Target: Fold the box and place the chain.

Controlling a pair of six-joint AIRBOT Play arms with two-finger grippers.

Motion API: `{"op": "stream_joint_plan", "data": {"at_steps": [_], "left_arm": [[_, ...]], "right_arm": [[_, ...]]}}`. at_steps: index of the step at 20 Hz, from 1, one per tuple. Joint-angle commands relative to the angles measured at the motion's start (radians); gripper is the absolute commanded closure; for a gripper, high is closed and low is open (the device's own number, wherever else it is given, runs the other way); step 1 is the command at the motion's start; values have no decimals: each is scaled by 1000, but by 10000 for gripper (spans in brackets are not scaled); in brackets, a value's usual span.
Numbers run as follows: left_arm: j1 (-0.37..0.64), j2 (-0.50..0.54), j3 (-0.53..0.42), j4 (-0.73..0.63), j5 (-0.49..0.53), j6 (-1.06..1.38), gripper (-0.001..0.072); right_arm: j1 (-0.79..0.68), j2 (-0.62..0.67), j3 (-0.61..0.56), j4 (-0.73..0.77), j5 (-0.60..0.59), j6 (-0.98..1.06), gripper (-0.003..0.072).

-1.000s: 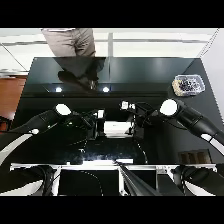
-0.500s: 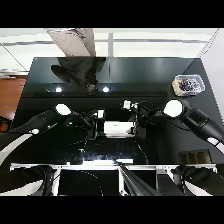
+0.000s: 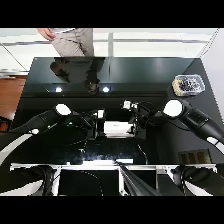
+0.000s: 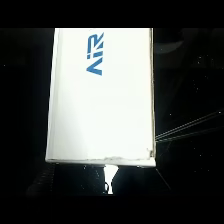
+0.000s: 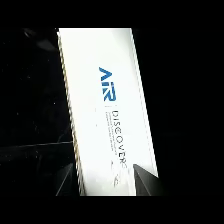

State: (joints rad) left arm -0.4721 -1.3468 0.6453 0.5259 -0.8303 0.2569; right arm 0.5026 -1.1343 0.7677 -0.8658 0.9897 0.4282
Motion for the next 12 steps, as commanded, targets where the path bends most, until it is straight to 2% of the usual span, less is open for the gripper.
{"op": "stream_joint_plan", "data": {"at_steps": [1,8,12], "left_arm": [[0,-1,0,0,0,1,169],[0,-1,0,0,0,0,169],[0,-1,0,0,0,1,169]], "right_arm": [[6,-21,0,-1,0,3,259],[6,-22,0,-7,32,23,259],[5,-3,19,0,53,108,258]]}}
